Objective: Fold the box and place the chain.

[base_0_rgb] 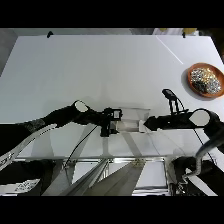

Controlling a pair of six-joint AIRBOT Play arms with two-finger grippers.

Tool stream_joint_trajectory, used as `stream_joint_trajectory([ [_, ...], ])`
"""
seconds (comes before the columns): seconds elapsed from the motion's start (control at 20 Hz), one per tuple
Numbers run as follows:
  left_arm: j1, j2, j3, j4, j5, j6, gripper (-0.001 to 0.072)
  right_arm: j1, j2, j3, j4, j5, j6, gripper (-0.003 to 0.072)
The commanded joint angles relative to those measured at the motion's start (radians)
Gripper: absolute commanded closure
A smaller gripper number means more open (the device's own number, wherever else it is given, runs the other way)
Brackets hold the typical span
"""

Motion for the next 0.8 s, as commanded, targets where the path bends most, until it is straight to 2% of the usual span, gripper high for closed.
stream_joint_trajectory([
  [0.0,0.001,0.001,0.000,0.000,0.000,0.000,0.0456,0.117,-0.049,0.053,-0.143,-0.013,0.256,0.0269],
  [0.2,0.001,0.001,0.000,0.000,0.000,0.000,0.0456,0.221,-0.138,0.090,-0.224,0.000,0.439,0.0277],
  [0.55,0.001,0.001,0.000,0.000,0.000,0.000,0.0456,0.321,-0.298,0.216,-0.353,0.071,0.663,0.0288],
  [0.6,0.001,0.001,0.000,0.000,0.000,0.000,0.0456,0.332,-0.313,0.227,-0.362,0.071,0.678,0.0307],
  [0.65,0.001,0.001,0.000,0.000,0.000,0.000,0.0456,0.341,-0.327,0.235,-0.367,0.074,0.694,0.0357],
  [0.75,0.001,0.001,0.000,0.000,0.000,0.000,0.0456,0.356,-0.355,0.243,-0.371,0.083,0.714,0.0368],
])
